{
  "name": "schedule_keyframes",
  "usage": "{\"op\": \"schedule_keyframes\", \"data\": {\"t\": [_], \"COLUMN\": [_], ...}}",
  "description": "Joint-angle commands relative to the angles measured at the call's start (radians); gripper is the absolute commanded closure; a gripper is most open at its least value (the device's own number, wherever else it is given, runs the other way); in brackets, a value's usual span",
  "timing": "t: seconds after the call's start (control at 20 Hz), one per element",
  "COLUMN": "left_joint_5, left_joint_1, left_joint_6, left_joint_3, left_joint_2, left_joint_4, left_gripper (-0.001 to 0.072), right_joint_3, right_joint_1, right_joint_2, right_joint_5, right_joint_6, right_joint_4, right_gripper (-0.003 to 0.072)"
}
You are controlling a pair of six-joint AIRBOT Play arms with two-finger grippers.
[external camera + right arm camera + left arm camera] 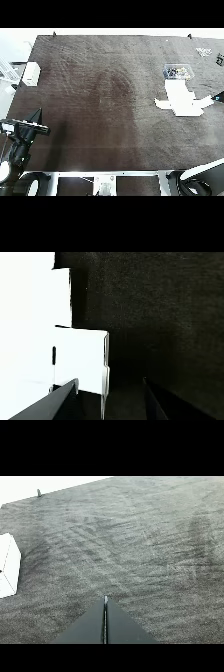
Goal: Fold the box and place the chain.
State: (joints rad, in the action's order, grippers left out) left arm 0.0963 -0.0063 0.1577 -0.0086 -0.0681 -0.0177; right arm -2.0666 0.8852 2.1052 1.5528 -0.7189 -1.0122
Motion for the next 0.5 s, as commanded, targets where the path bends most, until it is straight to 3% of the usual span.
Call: {"op": "schedule_keyframes", "data": {"t": [0.0,0.45], "left_joint_5": [0.0,0.0], "left_joint_1": [0.0,0.0], "left_joint_6": [0.0,0.0], "left_joint_3": [0.0,0.0], "left_joint_2": [0.001,0.001], "left_joint_4": [0.0,0.0], "left_gripper": [0.0685,0.0685], "right_joint_3": [-0.01,0.041], "right_joint_1": [-0.01,-0.018], "right_joint_2": [0.027,0.053], "right_joint_5": [0.007,-0.022], "right_joint_6": [0.001,-0.031], "right_joint_4": [0.055,0.054], "right_gripper": [0.0198,0.0199]}}
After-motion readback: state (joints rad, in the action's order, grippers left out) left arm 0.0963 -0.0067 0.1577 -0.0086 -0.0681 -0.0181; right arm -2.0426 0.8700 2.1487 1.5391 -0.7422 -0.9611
